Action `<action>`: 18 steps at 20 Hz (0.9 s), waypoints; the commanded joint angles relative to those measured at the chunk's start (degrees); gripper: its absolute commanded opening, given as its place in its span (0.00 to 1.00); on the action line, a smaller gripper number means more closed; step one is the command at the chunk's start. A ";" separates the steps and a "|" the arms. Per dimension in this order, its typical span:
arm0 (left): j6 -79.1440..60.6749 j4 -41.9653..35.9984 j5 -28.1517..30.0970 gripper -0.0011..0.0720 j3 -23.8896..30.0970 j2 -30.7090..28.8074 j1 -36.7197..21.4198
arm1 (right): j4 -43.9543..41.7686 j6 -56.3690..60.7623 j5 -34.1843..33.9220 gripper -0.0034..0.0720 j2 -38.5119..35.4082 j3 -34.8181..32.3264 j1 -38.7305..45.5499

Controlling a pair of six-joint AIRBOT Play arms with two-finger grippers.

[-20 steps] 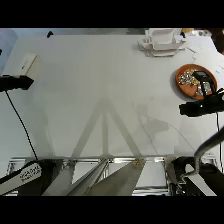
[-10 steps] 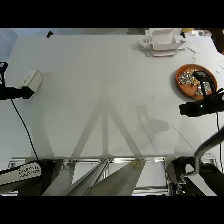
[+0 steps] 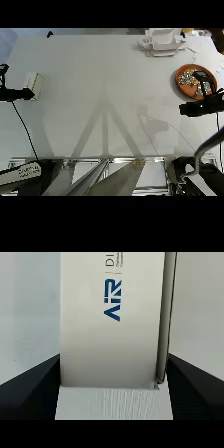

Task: Fold the box and place the chain.

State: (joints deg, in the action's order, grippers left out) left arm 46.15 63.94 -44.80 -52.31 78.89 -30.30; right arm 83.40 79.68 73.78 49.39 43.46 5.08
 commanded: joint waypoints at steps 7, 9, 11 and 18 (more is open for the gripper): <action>0.76 -3.45 -1.42 0.97 0.00 -16.28 4.79 | 0.00 0.00 0.00 0.07 -0.04 -0.02 0.04; 0.74 -3.43 -2.10 0.97 0.00 -17.66 6.64 | 0.00 0.00 0.00 0.07 -0.04 -0.02 0.04; 0.59 -3.28 -2.21 0.97 0.00 -17.73 7.72 | 0.00 0.00 0.00 0.07 -0.04 -0.02 0.04; 0.57 -1.05 -0.76 0.97 0.00 -17.59 7.91 | 0.00 0.00 0.00 0.07 -0.04 -0.02 0.04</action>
State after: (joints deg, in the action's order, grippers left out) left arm 46.76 62.28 -46.46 -52.31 61.47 -22.61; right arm 83.42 79.68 73.76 49.39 43.46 5.08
